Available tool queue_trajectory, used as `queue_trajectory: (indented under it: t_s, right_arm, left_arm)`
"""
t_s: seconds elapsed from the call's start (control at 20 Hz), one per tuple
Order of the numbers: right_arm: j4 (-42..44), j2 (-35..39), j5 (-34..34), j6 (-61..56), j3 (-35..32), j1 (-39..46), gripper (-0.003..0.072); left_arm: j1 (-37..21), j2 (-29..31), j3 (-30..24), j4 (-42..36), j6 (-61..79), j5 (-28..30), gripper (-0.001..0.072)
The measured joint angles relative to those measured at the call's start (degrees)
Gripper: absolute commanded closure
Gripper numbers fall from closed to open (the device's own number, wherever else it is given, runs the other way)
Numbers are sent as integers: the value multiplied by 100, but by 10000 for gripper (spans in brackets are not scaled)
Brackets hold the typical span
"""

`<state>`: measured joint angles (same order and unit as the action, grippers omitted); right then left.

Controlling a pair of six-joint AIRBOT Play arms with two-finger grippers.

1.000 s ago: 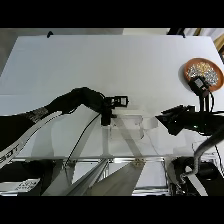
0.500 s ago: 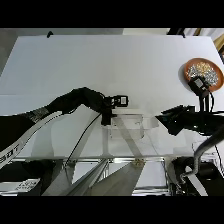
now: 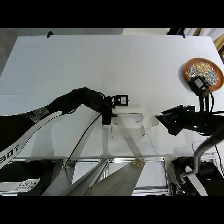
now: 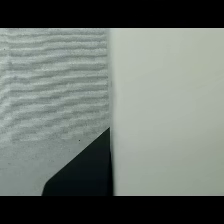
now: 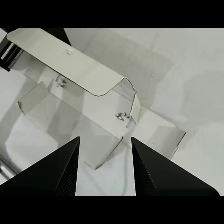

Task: Fold the box and place the chain.

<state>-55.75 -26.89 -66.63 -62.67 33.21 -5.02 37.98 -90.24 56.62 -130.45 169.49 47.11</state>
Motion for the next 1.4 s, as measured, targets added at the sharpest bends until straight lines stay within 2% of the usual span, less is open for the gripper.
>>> queue_trajectory:
  t_s: [0.7, 0.75, 0.9, 0.95, 1.2, 1.4]
  right_arm:
    - [2, 0, -61, 9, 0, 0, 331]
    - [2, 0, -118, 11, 0, 0, 357]
    - [9, 0, -378, 37, -2, 0, 630]
    - [9, 0, -457, 103, -13, 0, 672]
    - [-37, -120, -785, 859, -232, 0, 673]
    - [-116, -402, -964, 1392, -708, 2, 672]
  left_arm:
    - [0, 2, 2, 0, 0, 61, 698]
    - [0, 2, 2, 2, 0, 63, 698]
    - [0, 2, 4, 2, 0, 79, 698]
    - [0, 2, 4, 2, 0, 81, 698]
    - [0, 2, 4, 4, 0, 90, 698]
    - [0, 2, 4, 4, 0, 94, 698]
